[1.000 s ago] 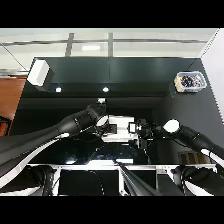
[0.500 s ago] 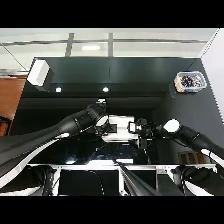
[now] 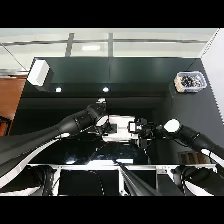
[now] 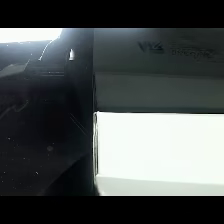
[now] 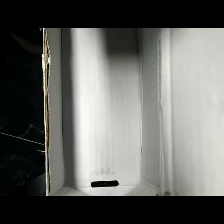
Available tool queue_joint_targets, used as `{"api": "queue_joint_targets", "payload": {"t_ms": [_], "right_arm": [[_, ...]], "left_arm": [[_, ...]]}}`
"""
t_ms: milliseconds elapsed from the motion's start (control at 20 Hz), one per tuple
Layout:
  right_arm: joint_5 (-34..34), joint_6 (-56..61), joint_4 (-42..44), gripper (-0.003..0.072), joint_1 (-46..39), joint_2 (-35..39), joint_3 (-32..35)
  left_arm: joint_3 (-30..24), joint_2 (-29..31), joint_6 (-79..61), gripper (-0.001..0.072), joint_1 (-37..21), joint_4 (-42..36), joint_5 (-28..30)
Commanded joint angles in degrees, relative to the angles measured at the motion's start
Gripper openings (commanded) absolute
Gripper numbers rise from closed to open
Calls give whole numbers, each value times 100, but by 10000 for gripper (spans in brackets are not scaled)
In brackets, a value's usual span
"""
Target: Fold the box and place the chain.
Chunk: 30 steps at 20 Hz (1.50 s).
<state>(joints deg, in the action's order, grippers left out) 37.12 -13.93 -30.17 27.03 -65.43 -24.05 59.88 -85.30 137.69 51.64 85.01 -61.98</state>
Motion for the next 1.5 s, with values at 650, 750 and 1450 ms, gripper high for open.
{"api": "queue_joint_targets", "payload": {"t_ms": [650, 750, 1450], "right_arm": [[772, 1290, -2096, 682, -387, 1508, -4], [778, 1283, -2072, 682, -540, 1510, -2], [791, 680, -850, 251, -396, 1139, 2]], "left_arm": [[-2, -4, 2, 28, -2, 4, 39], [-2, -4, 2, 28, -2, 2, 39], [-2, -4, 4, 29, -2, -7, 20]]}}
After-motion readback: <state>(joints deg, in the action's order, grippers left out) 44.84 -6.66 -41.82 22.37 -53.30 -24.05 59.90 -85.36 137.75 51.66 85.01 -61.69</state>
